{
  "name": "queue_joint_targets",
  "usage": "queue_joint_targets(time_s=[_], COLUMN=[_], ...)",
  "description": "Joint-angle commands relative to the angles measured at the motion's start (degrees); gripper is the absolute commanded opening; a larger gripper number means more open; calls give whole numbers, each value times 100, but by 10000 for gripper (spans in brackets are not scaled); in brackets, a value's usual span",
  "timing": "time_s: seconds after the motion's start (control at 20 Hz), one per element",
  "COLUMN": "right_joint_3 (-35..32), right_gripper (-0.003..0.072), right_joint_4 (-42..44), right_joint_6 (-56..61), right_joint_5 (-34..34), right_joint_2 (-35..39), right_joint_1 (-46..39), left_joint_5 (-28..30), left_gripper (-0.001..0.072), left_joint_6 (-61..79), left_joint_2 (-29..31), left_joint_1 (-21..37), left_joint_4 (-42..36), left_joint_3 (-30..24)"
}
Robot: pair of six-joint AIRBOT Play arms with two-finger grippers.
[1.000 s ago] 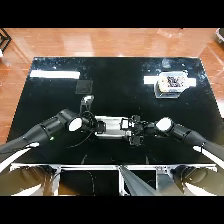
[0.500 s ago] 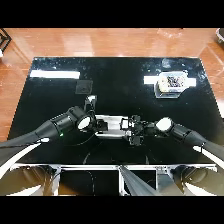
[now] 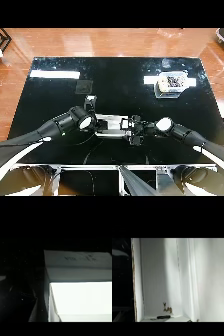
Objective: Fold the box and place the chain.
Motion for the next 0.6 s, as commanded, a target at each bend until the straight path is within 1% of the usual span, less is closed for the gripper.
queue_joint_targets(time_s=[0.0, 0.05, 0.1, 0.3, 0.35, 0.4, 0.45, 0.55], right_joint_3=[0, 0, 0, 0, 0, 0, 0, 0], right_gripper=[246, 246, 246, 247, 246, 246, 247, 247], right_joint_4=[0, 0, 0, 0, 0, 0, 0, 0], right_joint_6=[0, 0, 0, 0, 0, 0, 0, 0], right_joint_5=[4, 4, 4, 4, 4, 4, 4, 4], right_joint_2=[0, 0, 0, 0, 0, 0, 0, 0], right_joint_1=[4, 4, 4, 4, 4, 4, 4, 4], left_joint_5=[-35, -46, -37, -63, -63, -39, -11, -15], left_gripper=[386, 325, 306, 287, 150, 67, 29, 29], left_joint_6=[-15, -15, -13, -15, -4, 63, 103, 103], left_joint_2=[-26, -26, -26, -26, -26, -26, -26, -26], left_joint_1=[-4, -4, -7, -7, -9, -24, -26, -46], left_joint_4=[-9, -31, -35, -50, -59, -144, -160, -157], left_joint_3=[15, 31, 46, 76, 76, 76, 76, 76])
